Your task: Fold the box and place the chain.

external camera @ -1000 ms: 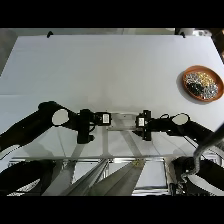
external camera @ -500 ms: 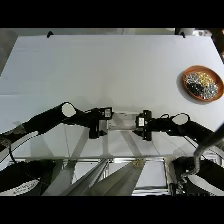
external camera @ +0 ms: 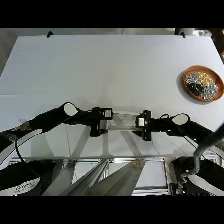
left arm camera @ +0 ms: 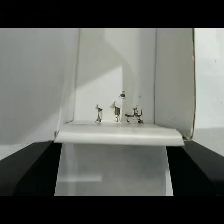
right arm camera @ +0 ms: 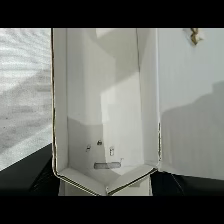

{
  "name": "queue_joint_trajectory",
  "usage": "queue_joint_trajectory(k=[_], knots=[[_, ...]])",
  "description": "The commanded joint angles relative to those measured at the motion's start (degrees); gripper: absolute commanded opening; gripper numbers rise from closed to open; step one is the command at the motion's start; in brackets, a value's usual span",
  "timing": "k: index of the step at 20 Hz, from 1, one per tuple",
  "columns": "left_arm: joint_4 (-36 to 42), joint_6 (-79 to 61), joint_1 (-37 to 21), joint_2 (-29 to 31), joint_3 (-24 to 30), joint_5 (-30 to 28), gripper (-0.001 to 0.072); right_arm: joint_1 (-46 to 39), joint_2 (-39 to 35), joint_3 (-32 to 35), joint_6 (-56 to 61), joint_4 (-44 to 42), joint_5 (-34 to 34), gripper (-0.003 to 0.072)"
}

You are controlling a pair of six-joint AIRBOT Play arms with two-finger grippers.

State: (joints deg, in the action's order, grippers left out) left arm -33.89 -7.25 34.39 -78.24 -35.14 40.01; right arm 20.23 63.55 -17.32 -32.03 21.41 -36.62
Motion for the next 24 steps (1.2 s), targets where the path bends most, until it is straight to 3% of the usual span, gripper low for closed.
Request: queue_joint_trajectory(k=[1, 12, 24], knots=[[-0.42, -0.31, -0.87, -0.26, 0.02, 0.39, 0.0705, 0.0, -0.04, 0.0, 0.07, -0.02, 0.07, 0.0435], [7.89, -8.22, 1.2, -3.48, 0.02, -0.94, 0.0701, 0.0, -0.04, 0.0, 0.07, -0.02, 0.07, 0.0435], [11.39, -8.2, 1.18, -3.45, 0.02, 0.13, 0.0699, 0.0, -0.04, 0.0, 0.07, -0.02, 0.07, 0.0435]])
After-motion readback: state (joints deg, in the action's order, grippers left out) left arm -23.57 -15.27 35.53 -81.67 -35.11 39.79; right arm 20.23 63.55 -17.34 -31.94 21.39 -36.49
